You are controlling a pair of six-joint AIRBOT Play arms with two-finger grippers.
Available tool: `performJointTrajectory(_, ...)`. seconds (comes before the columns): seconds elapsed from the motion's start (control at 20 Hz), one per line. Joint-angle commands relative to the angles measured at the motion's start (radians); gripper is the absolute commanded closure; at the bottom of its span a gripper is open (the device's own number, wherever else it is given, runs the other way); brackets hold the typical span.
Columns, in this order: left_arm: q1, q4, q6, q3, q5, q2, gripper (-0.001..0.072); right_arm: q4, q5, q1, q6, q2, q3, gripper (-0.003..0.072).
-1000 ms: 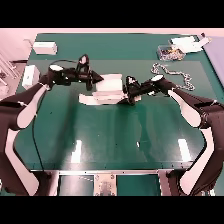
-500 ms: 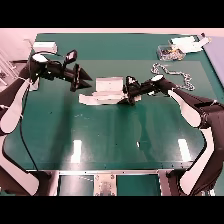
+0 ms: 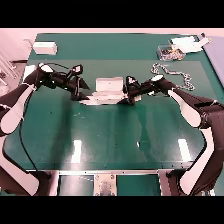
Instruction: Fold the box and place the chain.
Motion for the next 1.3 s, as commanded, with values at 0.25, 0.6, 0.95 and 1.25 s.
performJointTrajectory(0.25, -0.06, -0.007, 0.0, -0.077, 0.208, -0.002, 0.0042, 0.0, 0.0, 0.0, 0.0, 0.0, 0.0, 0.0102)
performJointTrajectory(0.6, -0.06, -0.008, -0.033, -0.077, 0.194, -0.002, 0.0044, 0.0, 0.0, 0.0, 0.0, 0.0, 0.0, 0.0102)
performJointTrajectory(0.95, -0.06, -0.007, -0.005, -0.077, 0.124, -0.002, 0.012, 0.0, 0.0, 0.0, 0.0, 0.0, 0.0, 0.0102)
performJointTrajectory(1.25, -0.06, -0.015, 0.003, -0.077, 0.104, -0.002, 0.012, 0.0, 0.0, 0.0, 0.0, 0.0, 0.0, 0.0102)
